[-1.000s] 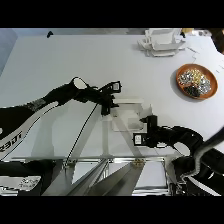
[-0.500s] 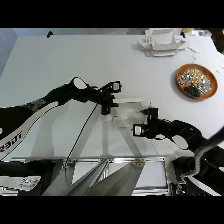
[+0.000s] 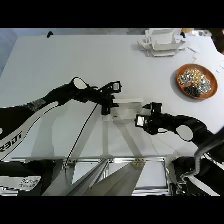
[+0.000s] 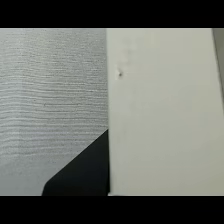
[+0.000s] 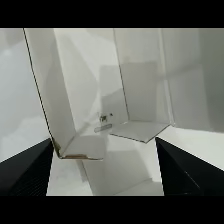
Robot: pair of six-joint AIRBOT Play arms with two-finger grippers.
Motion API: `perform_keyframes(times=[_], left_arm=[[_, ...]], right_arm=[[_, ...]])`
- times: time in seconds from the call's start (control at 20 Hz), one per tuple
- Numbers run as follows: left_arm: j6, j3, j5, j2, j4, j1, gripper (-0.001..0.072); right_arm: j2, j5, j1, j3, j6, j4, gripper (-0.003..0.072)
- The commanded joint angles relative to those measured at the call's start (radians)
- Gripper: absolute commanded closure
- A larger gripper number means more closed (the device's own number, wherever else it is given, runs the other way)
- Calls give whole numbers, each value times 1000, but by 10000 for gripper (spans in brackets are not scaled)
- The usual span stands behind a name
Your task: Fold the box and place the chain.
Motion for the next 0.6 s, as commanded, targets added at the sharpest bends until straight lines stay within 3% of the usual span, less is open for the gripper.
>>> perform_keyframes(times=[0.0,0.25,0.55], left_arm=[[0,0,0,0,0,0,699],[0,0,0,0,0,0,699],[0,0,0,0,0,0,699]], right_arm=[[-29,30,-58,25,-117,160,-10],[-97,96,-137,103,-239,297,-9],[-170,187,-235,115,-385,367,20]])
